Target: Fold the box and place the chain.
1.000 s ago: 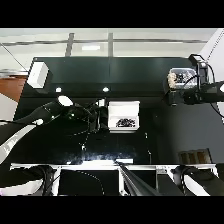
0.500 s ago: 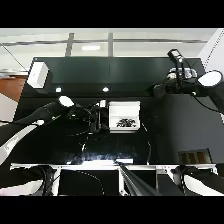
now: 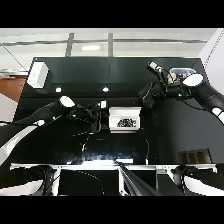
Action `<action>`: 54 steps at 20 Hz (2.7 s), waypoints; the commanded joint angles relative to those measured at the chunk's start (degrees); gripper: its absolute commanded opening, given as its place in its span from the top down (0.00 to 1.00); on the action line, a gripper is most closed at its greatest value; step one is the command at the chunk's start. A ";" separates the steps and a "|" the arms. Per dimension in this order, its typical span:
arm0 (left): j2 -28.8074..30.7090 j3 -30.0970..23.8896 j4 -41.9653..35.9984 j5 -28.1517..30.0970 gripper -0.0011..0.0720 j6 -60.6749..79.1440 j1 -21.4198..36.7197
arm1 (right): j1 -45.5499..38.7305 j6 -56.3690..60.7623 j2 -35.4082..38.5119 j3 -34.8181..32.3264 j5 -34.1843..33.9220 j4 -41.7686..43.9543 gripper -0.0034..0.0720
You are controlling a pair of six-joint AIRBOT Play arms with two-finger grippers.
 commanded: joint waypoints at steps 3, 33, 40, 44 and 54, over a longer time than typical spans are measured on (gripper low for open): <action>-0.04 0.02 0.15 0.11 0.33 -0.07 -0.04 | 0.20 -1.62 0.61 0.07 6.29 0.17 0.01; -0.04 0.02 0.20 0.11 0.33 -0.07 -0.04 | 7.04 -2.05 5.88 -5.97 8.09 -13.88 0.24; -0.04 0.02 0.20 0.09 0.33 -0.07 -0.04 | 7.04 -2.21 5.88 -5.97 8.44 -13.81 0.56; -0.04 0.02 0.20 0.09 0.33 -0.07 -0.04 | 7.04 -2.21 5.88 -5.97 8.39 -13.79 0.56; -0.04 0.02 0.20 0.09 0.33 -0.09 -0.04 | 7.04 -2.16 5.86 -5.97 7.58 -13.81 0.74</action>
